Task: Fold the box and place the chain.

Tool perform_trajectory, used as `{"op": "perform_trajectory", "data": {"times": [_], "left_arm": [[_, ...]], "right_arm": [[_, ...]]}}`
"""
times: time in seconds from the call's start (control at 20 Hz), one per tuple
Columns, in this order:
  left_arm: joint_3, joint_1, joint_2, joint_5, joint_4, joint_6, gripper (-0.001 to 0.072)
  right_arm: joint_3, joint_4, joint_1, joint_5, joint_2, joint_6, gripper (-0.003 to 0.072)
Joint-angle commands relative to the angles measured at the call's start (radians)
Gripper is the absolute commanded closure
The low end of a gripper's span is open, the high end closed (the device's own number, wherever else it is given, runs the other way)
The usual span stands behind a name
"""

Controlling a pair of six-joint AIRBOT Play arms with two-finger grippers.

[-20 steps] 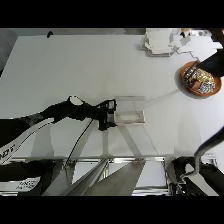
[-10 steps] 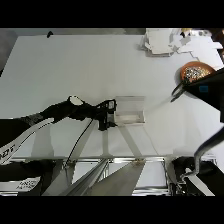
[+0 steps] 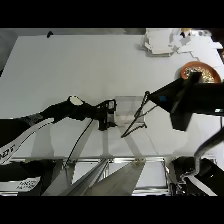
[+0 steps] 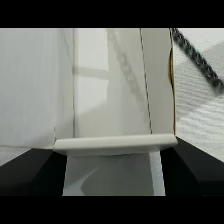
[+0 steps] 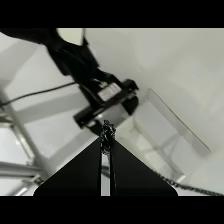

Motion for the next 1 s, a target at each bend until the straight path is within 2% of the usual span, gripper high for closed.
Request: {"op": "perform_trajectory", "data": {"times": [0.0, 0.15, 0.6, 0.85, 0.9, 0.95], "left_arm": [[0.0, 0.0, 0.0, 0.0, 0.0, 0.0, 0.0501], [0.0, 0.0, 0.0, 0.0, 0.0, 0.0, 0.0501], [0.0, 0.0, 0.0, 0.0, 0.0, 0.0, 0.0501], [0.0, 0.0, 0.0, 0.0, 0.0, 0.0, 0.0501], [0.0, 0.0, 0.0, 0.0, 0.0, 0.0, 0.0501], [0.0, 0.0, 0.0, 0.0, 0.0, 0.0, 0.0501]], "right_arm": [[-0.166, -0.077, 0.02, -0.178, -0.003, -0.005, 0.0668], [-0.233, -0.077, 0.021, -0.242, -0.028, -0.005, 0.0668], [-0.409, -0.045, 0.021, -0.3, -0.2, -0.048, 0.0668], [-0.436, -0.03, 0.021, -0.322, -0.312, -0.065, 0.0665], [-0.437, -0.032, 0.021, -0.328, -0.324, -0.065, 0.0654], [-0.436, -0.036, 0.021, -0.335, -0.325, -0.068, 0.06]]}}
